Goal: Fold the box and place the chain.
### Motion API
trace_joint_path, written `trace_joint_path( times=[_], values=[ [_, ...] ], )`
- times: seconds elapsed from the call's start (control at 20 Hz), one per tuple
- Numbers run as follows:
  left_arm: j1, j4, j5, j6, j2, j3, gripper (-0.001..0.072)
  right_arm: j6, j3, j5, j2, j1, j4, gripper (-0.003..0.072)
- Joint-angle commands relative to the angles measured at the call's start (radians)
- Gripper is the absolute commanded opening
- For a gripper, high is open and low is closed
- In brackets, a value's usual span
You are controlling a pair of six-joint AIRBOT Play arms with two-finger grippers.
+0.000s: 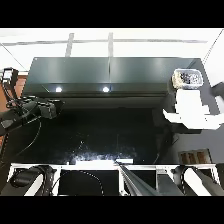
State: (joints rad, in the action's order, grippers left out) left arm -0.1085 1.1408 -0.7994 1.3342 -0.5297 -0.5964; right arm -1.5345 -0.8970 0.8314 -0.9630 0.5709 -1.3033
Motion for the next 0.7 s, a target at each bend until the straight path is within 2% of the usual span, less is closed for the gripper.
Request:
trace_joint_path(
  times=[0.0, 0.1, 0.2, 0.4, 0.5, 0.65],
  values=[
    [0.000, 0.001, -0.018, 0.001, -0.001, 0.000, 0.0701, -0.085, -0.233, 0.207, -0.233, 0.240, -0.104, 0.0693],
    [0.000, 0.000, -0.017, 0.001, -0.001, 0.000, 0.0701, -0.043, -0.310, 0.335, -0.319, 0.373, -0.100, 0.0693],
    [0.000, -0.001, -0.019, 0.001, -0.001, 0.000, 0.0701, 0.036, -0.349, 0.409, -0.388, 0.489, -0.045, 0.0693],
    [0.000, 0.000, -0.021, 0.001, -0.001, 0.000, 0.0701, 0.322, -0.374, 0.494, -0.513, 0.662, 0.303, 0.0693],
    [0.000, -0.001, -0.021, 0.001, -0.001, 0.000, 0.0701, 0.406, -0.374, 0.548, -0.582, 0.694, 0.408, 0.0693],
    [0.000, -0.001, -0.021, 0.002, -0.001, 0.000, 0.0701, 0.498, -0.400, 0.617, -0.682, 0.668, 0.415, 0.0691]
  ],
)
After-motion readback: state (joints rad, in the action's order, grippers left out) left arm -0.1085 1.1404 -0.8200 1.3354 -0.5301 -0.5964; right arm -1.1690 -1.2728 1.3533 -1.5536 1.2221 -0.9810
